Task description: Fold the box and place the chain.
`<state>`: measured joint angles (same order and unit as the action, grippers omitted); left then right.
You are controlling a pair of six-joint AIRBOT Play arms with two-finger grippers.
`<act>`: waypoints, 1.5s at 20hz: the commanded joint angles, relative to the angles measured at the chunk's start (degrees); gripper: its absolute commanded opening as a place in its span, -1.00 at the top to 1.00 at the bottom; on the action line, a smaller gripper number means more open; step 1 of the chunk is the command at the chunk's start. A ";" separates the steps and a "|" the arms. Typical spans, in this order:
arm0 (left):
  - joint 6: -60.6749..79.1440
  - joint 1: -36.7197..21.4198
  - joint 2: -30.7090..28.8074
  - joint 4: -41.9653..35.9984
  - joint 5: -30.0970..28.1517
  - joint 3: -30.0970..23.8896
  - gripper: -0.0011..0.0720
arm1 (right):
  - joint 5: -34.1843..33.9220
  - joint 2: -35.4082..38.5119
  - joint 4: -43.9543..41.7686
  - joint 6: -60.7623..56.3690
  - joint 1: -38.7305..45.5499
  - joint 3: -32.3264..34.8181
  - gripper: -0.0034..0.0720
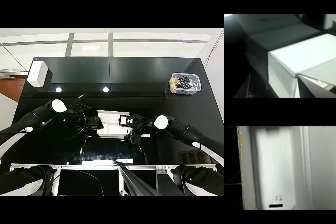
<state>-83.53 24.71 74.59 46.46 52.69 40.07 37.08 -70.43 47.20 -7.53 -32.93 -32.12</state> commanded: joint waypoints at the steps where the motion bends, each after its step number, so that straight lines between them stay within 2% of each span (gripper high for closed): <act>1: -11.23 4.20 -0.04 12.00 -0.52 2.16 -0.86 | -0.09 0.02 0.00 0.02 -0.07 0.00 -0.32; 5: -29.55 13.46 0.09 31.65 -0.37 7.39 -0.86 | -0.09 0.02 0.00 0.00 -0.07 0.00 -0.32; 7: -37.75 17.77 0.37 37.31 0.17 8.72 -0.86 | -0.11 0.02 0.00 0.00 -0.07 0.00 -0.32; 8: -40.11 19.56 0.61 38.51 0.20 9.18 -0.77 | -0.28 0.02 0.00 0.00 -0.07 0.00 -0.32; 10: -41.44 22.10 1.20 38.86 -0.09 9.64 -0.03 | -0.28 0.02 0.00 0.00 -0.07 0.00 -0.32; 12: -41.66 23.76 1.81 38.84 0.02 9.64 0.23 | -0.24 0.02 0.00 0.00 -0.07 0.00 -0.32; 23: -50.93 24.17 2.91 43.08 1.68 11.37 0.23 | -0.26 0.02 -0.02 0.00 -0.07 0.00 -0.32; 28: -50.88 24.28 6.49 43.12 4.85 14.21 0.23 | -0.24 0.02 -0.02 0.00 -0.07 0.02 -0.32; 30: -50.90 24.24 6.51 43.17 4.50 14.75 0.31 | -0.26 0.00 -0.02 0.00 -0.07 0.02 -0.32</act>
<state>-134.17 48.95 80.27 89.34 56.45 53.67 36.80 -70.43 47.20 -7.53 -32.93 -32.10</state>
